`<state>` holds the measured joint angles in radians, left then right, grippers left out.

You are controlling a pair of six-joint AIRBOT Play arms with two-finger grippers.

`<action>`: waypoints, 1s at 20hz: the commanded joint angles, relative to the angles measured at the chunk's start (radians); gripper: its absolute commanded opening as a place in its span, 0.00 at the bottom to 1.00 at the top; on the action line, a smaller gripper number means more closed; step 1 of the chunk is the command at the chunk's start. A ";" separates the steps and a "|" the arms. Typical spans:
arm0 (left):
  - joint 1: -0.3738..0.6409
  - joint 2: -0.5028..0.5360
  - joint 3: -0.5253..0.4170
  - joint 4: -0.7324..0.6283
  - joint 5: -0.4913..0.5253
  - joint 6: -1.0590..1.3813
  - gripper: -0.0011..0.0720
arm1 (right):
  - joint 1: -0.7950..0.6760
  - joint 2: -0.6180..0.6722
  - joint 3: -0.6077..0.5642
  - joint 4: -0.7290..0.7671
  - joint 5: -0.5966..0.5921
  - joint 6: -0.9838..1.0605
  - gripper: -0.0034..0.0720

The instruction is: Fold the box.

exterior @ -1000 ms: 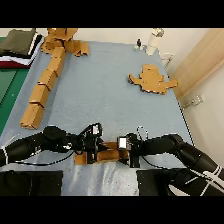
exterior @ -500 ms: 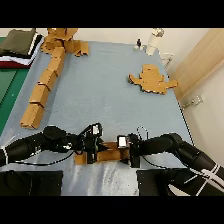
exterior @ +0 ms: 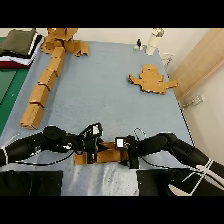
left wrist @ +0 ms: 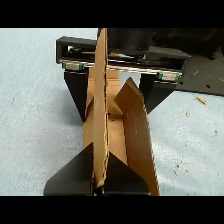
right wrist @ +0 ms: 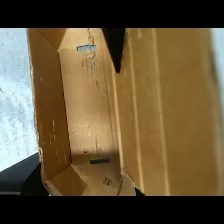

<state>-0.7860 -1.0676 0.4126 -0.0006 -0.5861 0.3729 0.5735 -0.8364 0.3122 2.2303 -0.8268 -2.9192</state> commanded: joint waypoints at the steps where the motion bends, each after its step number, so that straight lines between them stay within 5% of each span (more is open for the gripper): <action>1: 0.000 0.000 0.000 0.000 0.000 0.000 0.03 | 0.000 -0.009 0.000 0.005 -0.023 -0.005 0.98; 6: 0.000 0.000 0.000 0.000 0.000 0.000 0.03 | 0.000 0.000 0.000 0.016 -0.080 -0.001 0.86; 20: 0.000 0.000 0.000 0.000 0.000 0.000 0.03 | -0.001 0.014 -0.016 0.008 -0.018 -0.003 0.86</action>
<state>-0.7860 -1.0676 0.4126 -0.0010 -0.5858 0.3733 0.5735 -0.8215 0.3004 2.2444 -0.8680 -2.9158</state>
